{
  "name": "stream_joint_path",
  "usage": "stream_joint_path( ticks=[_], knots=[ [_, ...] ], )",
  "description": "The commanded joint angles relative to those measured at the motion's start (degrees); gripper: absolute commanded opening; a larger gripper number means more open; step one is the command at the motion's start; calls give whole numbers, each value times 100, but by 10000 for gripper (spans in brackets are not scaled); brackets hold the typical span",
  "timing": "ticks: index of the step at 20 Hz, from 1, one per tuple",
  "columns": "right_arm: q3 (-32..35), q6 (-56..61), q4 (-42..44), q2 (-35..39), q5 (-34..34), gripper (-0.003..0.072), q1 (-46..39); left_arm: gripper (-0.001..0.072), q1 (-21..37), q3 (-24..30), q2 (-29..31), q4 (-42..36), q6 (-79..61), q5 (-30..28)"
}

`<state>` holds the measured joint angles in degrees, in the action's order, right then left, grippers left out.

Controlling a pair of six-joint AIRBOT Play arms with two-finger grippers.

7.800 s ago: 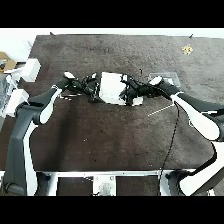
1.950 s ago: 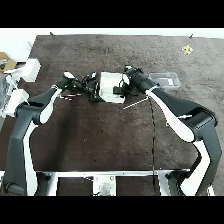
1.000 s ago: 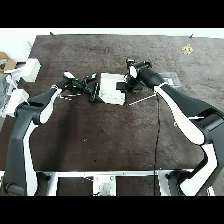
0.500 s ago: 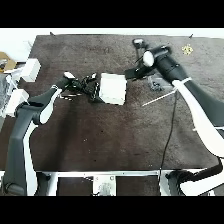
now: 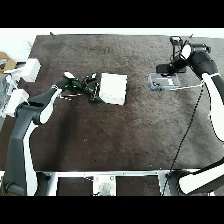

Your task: Fold the box and place the chain.

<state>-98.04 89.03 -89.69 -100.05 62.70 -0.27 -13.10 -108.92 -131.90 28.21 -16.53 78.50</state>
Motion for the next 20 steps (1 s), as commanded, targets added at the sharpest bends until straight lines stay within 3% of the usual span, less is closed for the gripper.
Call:
stream_joint_path(
  ticks=[1,9,15,17,20],
  knots=[
    [-2,-339,382,-448,-11,202,-302,408,7,-9,0,2,-2,-7],
    [-4,-684,1060,-938,-310,219,-284,407,4,-9,0,2,0,-7],
    [-7,-680,1113,-997,-385,217,-275,408,7,-7,0,2,-2,-7],
    [-4,-678,1110,-1040,-387,140,-271,408,7,-7,0,2,-2,-7],
    [-4,-675,1110,-1064,-365,139,-271,407,4,-7,0,0,-2,-7]
  ],
)
